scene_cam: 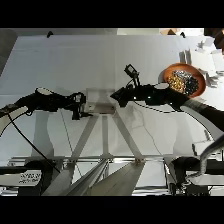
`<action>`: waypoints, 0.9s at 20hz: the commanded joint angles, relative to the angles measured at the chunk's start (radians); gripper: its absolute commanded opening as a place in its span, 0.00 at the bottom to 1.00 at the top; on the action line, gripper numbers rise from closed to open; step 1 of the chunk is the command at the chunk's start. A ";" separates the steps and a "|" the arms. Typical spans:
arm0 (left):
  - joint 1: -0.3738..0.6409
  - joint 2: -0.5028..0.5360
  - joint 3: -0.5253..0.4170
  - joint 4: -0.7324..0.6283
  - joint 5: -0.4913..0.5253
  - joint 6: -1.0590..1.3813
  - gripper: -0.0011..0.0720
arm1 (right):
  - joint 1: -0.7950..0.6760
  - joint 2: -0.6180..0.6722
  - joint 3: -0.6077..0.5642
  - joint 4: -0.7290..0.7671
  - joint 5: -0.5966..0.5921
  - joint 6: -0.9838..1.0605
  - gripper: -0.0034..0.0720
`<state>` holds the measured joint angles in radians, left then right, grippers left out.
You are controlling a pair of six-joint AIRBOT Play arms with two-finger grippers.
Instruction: Fold the box and place the chain.
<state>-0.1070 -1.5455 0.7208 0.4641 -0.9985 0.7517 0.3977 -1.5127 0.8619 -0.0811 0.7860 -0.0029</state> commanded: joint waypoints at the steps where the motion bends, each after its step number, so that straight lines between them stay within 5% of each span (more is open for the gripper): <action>1: 0.000 0.001 0.000 0.000 0.000 0.000 0.48 | -0.001 0.086 0.000 -0.088 0.053 0.006 0.06; 9: 0.000 0.001 0.000 0.000 0.000 0.000 0.48 | 0.001 0.226 -0.001 -0.769 0.134 0.216 0.06; 18: 0.000 0.001 0.000 0.000 0.000 0.000 0.48 | 0.086 0.079 -0.001 -0.721 -0.064 0.090 0.06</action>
<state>-0.1070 -1.5455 0.7208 0.4641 -0.9989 0.7517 0.4557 -1.3941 0.8608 -0.8127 0.8024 0.1513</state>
